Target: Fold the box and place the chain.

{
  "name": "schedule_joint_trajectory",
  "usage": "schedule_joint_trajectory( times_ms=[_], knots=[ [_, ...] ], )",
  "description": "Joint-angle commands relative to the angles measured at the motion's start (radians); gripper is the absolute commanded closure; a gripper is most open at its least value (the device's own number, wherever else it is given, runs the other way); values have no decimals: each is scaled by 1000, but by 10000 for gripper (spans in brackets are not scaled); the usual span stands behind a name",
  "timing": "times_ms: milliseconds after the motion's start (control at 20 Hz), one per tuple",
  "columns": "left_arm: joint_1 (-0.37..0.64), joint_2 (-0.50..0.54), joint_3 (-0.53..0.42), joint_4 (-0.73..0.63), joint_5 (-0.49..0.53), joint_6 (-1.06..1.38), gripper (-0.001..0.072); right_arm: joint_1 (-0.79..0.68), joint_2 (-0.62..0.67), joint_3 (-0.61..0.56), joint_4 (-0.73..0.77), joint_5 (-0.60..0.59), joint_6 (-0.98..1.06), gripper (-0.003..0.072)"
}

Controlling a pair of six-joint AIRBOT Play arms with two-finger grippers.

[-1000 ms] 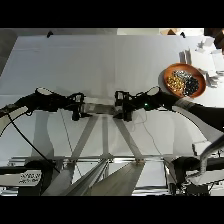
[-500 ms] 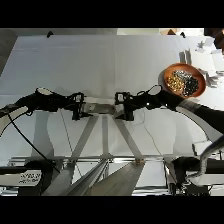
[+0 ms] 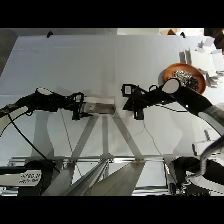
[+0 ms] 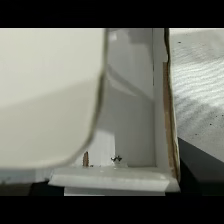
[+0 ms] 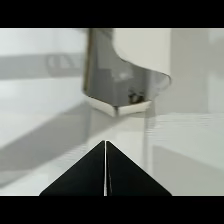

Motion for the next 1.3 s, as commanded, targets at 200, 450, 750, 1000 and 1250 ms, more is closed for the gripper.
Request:
schedule_joint_trajectory(
  times_ms=[200, 450, 750, 1000, 1250],
  knots=[
    [0, 1, 0, 1, -1, 0, 369, 84, -6, 0, 263, -165, 63, 681],
    [0, 1, 0, 1, -1, 0, 369, 63, -123, 1, 510, -319, 55, 680],
    [0, 1, 0, 1, -1, 0, 369, 3, -249, 1, 724, -299, -23, 678],
    [0, 1, 0, 1, -1, 0, 369, 3, -261, 0, 698, -207, -23, 677],
    [0, 1, 0, 1, -1, 0, 369, 2, -185, 0, 623, -141, -14, 677]
  ],
)
